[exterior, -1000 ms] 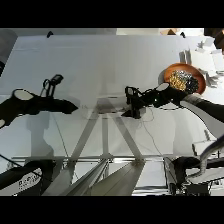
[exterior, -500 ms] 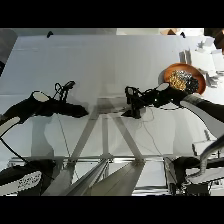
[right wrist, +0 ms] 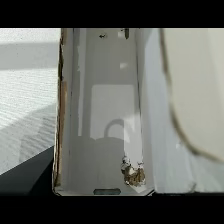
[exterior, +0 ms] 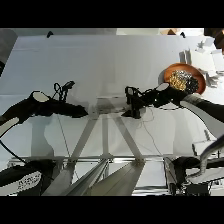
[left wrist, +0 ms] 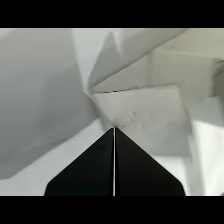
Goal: Fold the box and place the chain.
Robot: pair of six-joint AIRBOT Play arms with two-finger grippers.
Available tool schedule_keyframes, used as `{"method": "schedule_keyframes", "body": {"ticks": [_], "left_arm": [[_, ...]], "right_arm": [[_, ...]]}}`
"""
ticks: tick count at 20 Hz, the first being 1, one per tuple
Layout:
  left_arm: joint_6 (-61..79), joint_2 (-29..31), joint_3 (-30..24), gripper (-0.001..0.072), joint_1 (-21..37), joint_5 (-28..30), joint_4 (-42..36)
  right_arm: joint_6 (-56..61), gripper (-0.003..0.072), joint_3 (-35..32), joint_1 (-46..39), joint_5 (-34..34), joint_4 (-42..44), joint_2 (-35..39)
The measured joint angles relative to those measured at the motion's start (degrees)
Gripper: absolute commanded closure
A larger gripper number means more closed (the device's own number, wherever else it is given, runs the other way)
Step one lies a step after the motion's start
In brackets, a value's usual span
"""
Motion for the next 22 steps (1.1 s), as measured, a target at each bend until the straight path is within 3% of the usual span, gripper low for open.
{"method": "schedule_keyframes", "body": {"ticks": [6, 17, 19, 20, 21, 22], "left_arm": [[-3.2, -0.8, -0.2, 0.0705, -1.8, 2.6, 3.3], [-0.5, 1.1, -0.3, 0.0690, -2.7, 1.2, -6.7], [-0.4, 2.2, -0.3, 0.0570, -2.7, 0.8, -7.3], [-0.3, 2.6, -0.3, 0.0452, -2.7, 0.4, -7.7], [-0.2, 3.0, -0.3, 0.0391, -2.7, 0.2, -8.4], [-0.1, 3.2, -0.3, 0.0389, -2.8, 0.0, -9.2]], "right_arm": [[0.0, 0.0181, 0.0, 0.0, 0.0, 0.0, 0.0], [0.0, 0.0181, 0.0, 0.0, 0.0, 0.0, 0.0], [0.0, 0.0181, 0.0, 0.0, 0.0, 0.0, 0.0], [0.0, 0.0181, 0.0, 0.0, 0.0, 0.0, 0.0], [0.0, 0.0181, 0.0, 0.0, 0.0, 0.0, 0.0], [0.0, 0.0181, 0.0, 0.0, 0.0, 0.0, 0.0]]}}
